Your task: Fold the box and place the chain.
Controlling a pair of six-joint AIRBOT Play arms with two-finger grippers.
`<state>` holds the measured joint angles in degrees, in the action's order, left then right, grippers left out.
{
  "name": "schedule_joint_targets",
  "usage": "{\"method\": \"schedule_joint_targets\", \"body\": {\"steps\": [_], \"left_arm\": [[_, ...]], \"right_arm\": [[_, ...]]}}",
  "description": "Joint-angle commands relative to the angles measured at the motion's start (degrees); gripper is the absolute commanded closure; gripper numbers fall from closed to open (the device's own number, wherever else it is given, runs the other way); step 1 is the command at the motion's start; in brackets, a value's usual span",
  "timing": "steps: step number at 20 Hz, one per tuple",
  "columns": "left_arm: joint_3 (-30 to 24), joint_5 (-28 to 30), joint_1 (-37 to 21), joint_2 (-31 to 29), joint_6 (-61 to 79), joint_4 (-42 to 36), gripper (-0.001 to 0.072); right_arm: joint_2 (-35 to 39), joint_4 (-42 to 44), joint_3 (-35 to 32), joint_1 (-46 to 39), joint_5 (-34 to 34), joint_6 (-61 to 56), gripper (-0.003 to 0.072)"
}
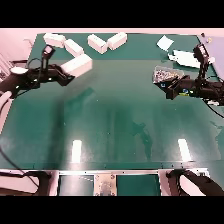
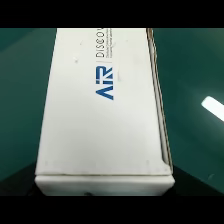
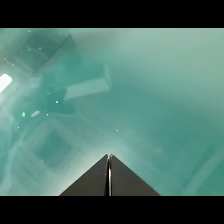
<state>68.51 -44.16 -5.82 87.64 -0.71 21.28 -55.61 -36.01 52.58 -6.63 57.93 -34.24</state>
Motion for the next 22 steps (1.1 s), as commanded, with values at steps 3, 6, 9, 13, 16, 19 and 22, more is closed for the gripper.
{"method": "schedule_joint_targets", "body": {"steps": [3,6,9,13,16,19,22], "left_arm": [[-17.81,20.59,-1.77,-15.02,-0.76,-6.71,0.0697],[-24.35,27.39,-1.77,-17.75,-0.48,-11.98,0.0697],[-28.02,29.73,-1.77,-17.68,-0.31,-14.99,0.0695],[-31.76,35.47,-1.77,-16.65,-0.24,-15.56,0.0693],[-32.02,34.56,-1.77,-14.21,1.36,-16.24,0.0693],[-31.98,36.24,-1.77,-11.74,4.11,-18.62,0.0693],[-29.99,36.35,-1.77,-11.23,6.36,-19.65,0.0690]], "right_arm": [[0.02,0.90,-0.02,0.13,-0.11,-1.81,0.0685],[0.02,2.40,-0.02,0.11,-0.09,-1.79,0.0685],[0.02,2.62,-0.02,0.11,-0.09,-1.79,0.0685],[0.02,3.69,-0.02,0.11,-0.11,-1.77,0.0685],[0.02,4.50,-0.02,0.11,-0.13,-1.77,0.0685],[0.02,4.50,-0.02,0.11,-0.17,-1.75,0.0685],[0.02,4.50,-0.02,0.11,-0.15,-1.77,0.0685]]}}
